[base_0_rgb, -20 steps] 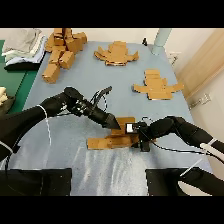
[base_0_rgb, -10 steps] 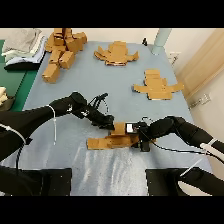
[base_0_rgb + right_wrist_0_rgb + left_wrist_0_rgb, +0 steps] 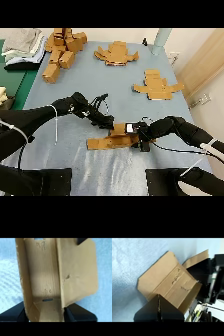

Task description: Fold the box.

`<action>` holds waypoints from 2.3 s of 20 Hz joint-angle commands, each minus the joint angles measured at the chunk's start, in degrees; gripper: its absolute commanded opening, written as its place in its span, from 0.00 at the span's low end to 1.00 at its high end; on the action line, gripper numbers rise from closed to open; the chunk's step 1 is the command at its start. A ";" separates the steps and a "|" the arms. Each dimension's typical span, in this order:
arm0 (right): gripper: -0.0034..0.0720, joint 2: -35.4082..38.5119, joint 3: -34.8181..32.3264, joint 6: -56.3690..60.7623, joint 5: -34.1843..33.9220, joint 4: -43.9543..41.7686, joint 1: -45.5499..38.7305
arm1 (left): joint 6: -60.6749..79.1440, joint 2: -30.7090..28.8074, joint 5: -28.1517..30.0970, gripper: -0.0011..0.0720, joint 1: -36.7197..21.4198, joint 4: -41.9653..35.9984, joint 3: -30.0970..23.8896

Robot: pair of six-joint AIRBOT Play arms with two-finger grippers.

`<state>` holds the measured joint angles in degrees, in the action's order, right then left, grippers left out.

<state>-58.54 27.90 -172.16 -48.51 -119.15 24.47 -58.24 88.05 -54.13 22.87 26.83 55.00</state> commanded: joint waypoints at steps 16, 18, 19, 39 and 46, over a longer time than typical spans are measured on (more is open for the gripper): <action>0.69 0.00 0.07 0.02 0.00 0.02 0.04 | -1.31 -36.28 6.27 0.03 18.56 30.16 -5.05; 0.69 0.00 0.07 0.02 0.00 0.02 0.04 | -0.07 -36.24 7.54 0.03 24.09 38.21 -5.66; 0.69 0.00 0.07 0.02 0.00 0.02 0.04 | 2.21 -36.13 7.45 0.03 26.10 41.75 -6.03; 0.69 0.00 0.07 0.02 0.00 0.22 0.04 | 57.61 -25.29 11.47 0.89 6.93 4.04 -22.86; 0.69 0.00 0.07 0.02 0.00 0.22 0.04 | 58.93 -22.36 13.07 0.63 7.87 2.23 -22.82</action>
<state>-58.54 27.90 -172.16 -48.53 -118.91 24.47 -0.45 65.01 -41.67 30.44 29.85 32.21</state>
